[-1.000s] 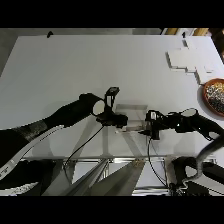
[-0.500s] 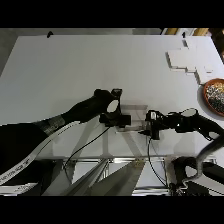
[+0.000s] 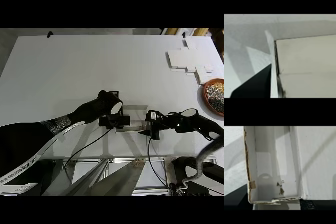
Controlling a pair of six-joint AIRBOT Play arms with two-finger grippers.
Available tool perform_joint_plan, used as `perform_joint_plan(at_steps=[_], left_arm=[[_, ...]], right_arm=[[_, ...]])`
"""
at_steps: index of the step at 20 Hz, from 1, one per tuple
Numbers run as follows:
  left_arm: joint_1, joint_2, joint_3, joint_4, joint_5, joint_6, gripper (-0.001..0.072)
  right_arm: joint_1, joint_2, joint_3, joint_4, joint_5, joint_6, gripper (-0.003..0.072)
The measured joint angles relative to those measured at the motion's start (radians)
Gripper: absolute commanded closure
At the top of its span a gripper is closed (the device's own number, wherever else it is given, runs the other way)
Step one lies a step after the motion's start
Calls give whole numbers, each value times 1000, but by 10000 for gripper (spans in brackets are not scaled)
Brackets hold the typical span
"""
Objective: Fold the box and place the chain.
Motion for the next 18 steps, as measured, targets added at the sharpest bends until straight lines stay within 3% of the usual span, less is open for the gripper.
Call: perform_joint_plan(at_steps=[6, 9, 10, 13, 15, 18], left_arm=[[-7, -25, 1, 5, -24, -18, 519], [-8, -32, 2, 5, -30, -20, 704], [-8, -33, 3, 7, -34, -21, 707], [-8, -35, 3, 9, -37, -13, 683], [-8, -36, 3, 13, -40, -5, 529], [-6, -37, 12, 17, -52, 2, 532]], right_arm=[[0, 0, 0, 0, 0, 0, 279], [0, 0, 0, 0, -1, 0, 279], [0, 0, 0, 0, 2, 0, 279], [0, 0, 0, 0, 2, 0, 279], [0, 0, 0, 0, 1, 0, 279], [0, 0, 0, 0, 1, 0, 279]])
